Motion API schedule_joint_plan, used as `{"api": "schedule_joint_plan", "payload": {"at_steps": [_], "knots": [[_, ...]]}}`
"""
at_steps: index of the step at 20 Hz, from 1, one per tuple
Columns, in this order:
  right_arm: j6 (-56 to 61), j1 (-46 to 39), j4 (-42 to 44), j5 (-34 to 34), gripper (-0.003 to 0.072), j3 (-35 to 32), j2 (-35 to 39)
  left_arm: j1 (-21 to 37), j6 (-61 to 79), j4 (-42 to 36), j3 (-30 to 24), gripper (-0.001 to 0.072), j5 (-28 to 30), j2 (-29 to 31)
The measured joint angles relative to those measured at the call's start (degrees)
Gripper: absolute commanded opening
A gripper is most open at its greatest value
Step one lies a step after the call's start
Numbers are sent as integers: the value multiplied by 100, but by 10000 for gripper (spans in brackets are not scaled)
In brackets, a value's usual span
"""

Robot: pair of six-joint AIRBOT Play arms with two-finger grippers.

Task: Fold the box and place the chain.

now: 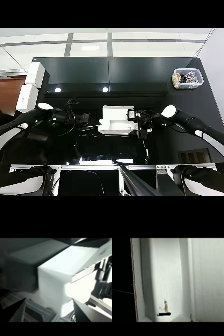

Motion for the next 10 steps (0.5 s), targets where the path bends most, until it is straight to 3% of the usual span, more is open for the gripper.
{"api": "schedule_joint_plan", "payload": {"at_steps": [3,4,5,10], "knots": [[2,0,2,-2,201,-2,0,-70,33,-57,142,676,-9,0],[2,0,0,-2,202,-2,0,-92,11,-70,184,586,-20,0],[0,0,2,-2,202,-2,0,-109,-7,-79,223,560,-42,0],[2,0,2,-2,201,-2,0,-221,-212,11,474,561,-210,0]]}}
